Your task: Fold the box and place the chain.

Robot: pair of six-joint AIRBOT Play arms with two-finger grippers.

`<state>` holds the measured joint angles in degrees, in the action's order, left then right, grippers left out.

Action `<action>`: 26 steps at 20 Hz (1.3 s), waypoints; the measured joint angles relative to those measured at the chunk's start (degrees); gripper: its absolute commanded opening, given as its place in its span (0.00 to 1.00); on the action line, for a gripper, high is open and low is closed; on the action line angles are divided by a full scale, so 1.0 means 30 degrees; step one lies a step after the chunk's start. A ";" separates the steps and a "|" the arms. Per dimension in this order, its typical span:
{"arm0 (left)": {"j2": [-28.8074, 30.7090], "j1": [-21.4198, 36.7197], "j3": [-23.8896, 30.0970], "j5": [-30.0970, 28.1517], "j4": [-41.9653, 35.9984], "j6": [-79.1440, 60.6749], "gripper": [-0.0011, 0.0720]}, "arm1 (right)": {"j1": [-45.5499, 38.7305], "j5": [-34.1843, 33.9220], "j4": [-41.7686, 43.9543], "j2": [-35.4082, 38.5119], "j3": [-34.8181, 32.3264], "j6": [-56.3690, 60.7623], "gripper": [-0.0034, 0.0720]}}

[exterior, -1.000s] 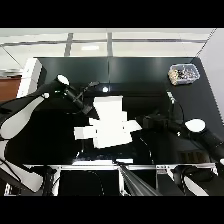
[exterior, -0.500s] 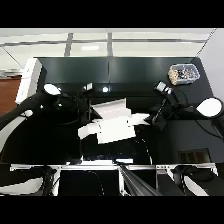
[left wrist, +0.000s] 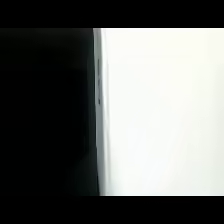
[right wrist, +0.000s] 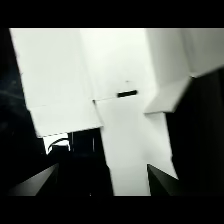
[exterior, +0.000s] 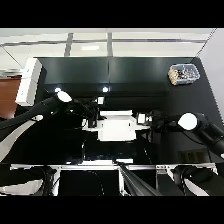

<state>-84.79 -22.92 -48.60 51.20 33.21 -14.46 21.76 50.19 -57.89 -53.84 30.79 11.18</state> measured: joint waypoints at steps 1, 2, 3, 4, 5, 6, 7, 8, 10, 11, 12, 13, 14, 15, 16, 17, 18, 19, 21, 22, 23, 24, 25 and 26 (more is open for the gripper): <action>-0.0029 -0.0036 -0.0029 -0.0029 0.0095 -0.0066 0.05 | 0.0350 -0.0168 0.0015 -0.0270 -0.0095 -0.0233 0.87; -0.0066 -0.0066 -0.0051 -0.0058 0.0233 -0.0080 0.05 | 0.0678 -0.0364 0.0189 -0.0525 -0.0168 -0.0474 0.87; -0.0095 -0.0080 -0.0058 -0.0051 0.0350 -0.0131 0.05 | 0.1013 -0.0554 0.0459 -0.0831 -0.0226 -0.0831 0.87; -0.0102 -0.0102 -0.0073 -0.0051 0.0430 -0.0138 0.05 | 0.1304 -0.0699 0.0729 -0.1151 -0.0270 -0.1224 0.87; -0.0124 -0.0117 -0.0087 -0.0044 0.0495 -0.0160 0.05 | 0.1559 -0.0809 0.0882 -0.1486 -0.0284 -0.1581 0.87; -0.0131 -0.0117 -0.0087 -0.0044 0.0517 -0.0182 0.05 | 0.1749 -0.0984 0.1049 -0.1770 -0.0306 -0.1821 0.87; -0.0138 -0.0124 -0.0087 -0.0044 0.0568 -0.0197 0.05 | 0.1872 -0.1217 0.1253 -0.2033 -0.0321 -0.2055 0.87; -0.0138 -0.0124 -0.0087 -0.0051 0.0583 -0.0204 0.05 | 0.1974 -0.1501 0.1523 -0.2244 -0.0342 -0.2186 0.87; -0.0138 -0.0124 -0.0087 -0.0051 0.0663 -0.0204 0.05 | 0.2106 -0.2157 0.2288 -0.2586 -0.0357 -0.2433 0.87; -0.0138 -0.0131 -0.0087 -0.0051 0.0707 -0.0211 0.05 | 0.2127 -0.2601 0.2623 -0.2710 -0.0357 -0.2528 0.87; -0.0138 -0.0131 -0.0087 -0.0051 0.0721 -0.0211 0.05 | 0.2149 -0.3075 0.3024 -0.2798 -0.0357 -0.2594 0.87; -0.0138 -0.0131 -0.0087 -0.0051 0.0736 -0.0211 0.05 | 0.2186 -0.3483 0.3351 -0.2841 -0.0313 -0.2608 0.87; -0.0138 -0.0131 -0.0087 -0.0058 0.0765 -0.0219 0.05 | 0.2186 -0.3847 0.3614 -0.2834 -0.0233 -0.2667 0.87; -0.0138 -0.0138 -0.0087 -0.0058 0.0780 -0.0226 0.05 | 0.2208 -0.4087 0.3614 -0.2769 -0.0138 -0.2667 0.87; -0.0138 -0.0138 -0.0087 -0.0058 0.0780 -0.0226 0.05 | 0.2208 -0.4211 0.3344 -0.2608 0.0007 -0.2725 0.87; -0.0138 -0.0138 -0.0087 -0.0066 0.0780 -0.0226 0.05 | 0.2164 -0.4284 0.3031 -0.2484 0.0189 -0.2725 0.87; -0.0138 -0.0138 -0.0087 -0.0058 0.0780 -0.0226 0.05 | 0.2076 -0.4262 0.2790 -0.2382 0.0386 -0.2732 0.87; -0.0138 -0.0138 -0.0087 -0.0066 0.0780 -0.0226 0.05 | 0.1953 -0.4153 0.2761 -0.2302 0.0576 -0.2739 0.87; -0.0138 -0.0131 -0.0087 -0.0073 0.0787 -0.0226 0.05 | 0.1712 -0.4153 0.3024 -0.2208 0.0816 -0.2761 0.87; -0.0138 -0.0131 -0.0087 -0.0073 0.0780 -0.0219 0.05 | 0.1617 -0.4211 0.3162 -0.2193 0.0889 -0.2805 0.87; -0.0138 -0.0131 -0.0087 -0.0073 0.0787 -0.0226 0.05 | 0.1508 -0.4364 0.3308 -0.2186 0.0933 -0.2805 0.87; -0.0138 -0.0124 -0.0087 -0.0073 0.0787 -0.0226 0.05 | 0.1406 -0.4444 0.3461 -0.2186 0.0969 -0.2798 0.87; -0.0138 -0.0124 -0.0087 -0.0073 0.0787 -0.0226 0.05 | 0.1304 -0.4546 0.3679 -0.2200 0.1013 -0.2805 0.87; -0.0138 -0.0124 -0.0087 -0.0073 0.0787 -0.0226 0.05 | 0.1246 -0.4634 0.3861 -0.2229 0.1027 -0.2805 0.87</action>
